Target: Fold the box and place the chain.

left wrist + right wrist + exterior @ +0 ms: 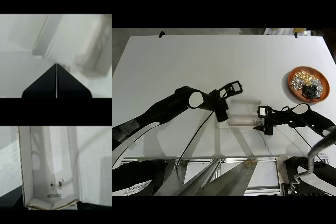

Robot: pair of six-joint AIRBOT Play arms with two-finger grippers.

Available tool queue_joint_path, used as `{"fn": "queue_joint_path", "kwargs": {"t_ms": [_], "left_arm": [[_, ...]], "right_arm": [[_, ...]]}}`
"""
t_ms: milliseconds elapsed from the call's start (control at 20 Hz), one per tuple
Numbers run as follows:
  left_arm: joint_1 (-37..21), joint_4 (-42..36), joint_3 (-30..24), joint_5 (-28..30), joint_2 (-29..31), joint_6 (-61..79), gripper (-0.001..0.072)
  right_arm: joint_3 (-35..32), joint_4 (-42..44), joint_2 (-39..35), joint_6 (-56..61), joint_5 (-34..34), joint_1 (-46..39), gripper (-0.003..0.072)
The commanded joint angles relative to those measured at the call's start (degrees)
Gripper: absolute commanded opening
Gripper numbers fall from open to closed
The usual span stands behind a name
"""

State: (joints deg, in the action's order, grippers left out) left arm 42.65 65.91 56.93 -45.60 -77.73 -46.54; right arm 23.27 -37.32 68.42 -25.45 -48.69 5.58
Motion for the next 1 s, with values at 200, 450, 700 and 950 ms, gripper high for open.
{"fn": "queue_joint_path", "kwargs": {"t_ms": [200, 450, 700, 950], "left_arm": [[-0.59, 3.28, -2.16, -12.55, -0.26, 10.56, 0.0003], [-0.61, 2.73, -2.21, -7.26, -2.93, 12.15, 0.0036], [-0.59, 1.79, -2.27, -3.39, -4.39, 30.23, 0.0229], [-0.39, -1.75, -2.27, -1.22, -4.59, 30.14, 0.0271]], "right_arm": [[0.0, 0.2, -0.04, 0.07, -0.02, 0.0, 0.0337], [0.0, 0.2, -0.04, 0.07, -0.02, 0.0, 0.0337], [0.0, 0.2, -0.04, 0.07, -0.02, 0.0, 0.0337], [0.0, 0.2, -0.04, 0.07, -0.02, 0.0, 0.0337]]}}
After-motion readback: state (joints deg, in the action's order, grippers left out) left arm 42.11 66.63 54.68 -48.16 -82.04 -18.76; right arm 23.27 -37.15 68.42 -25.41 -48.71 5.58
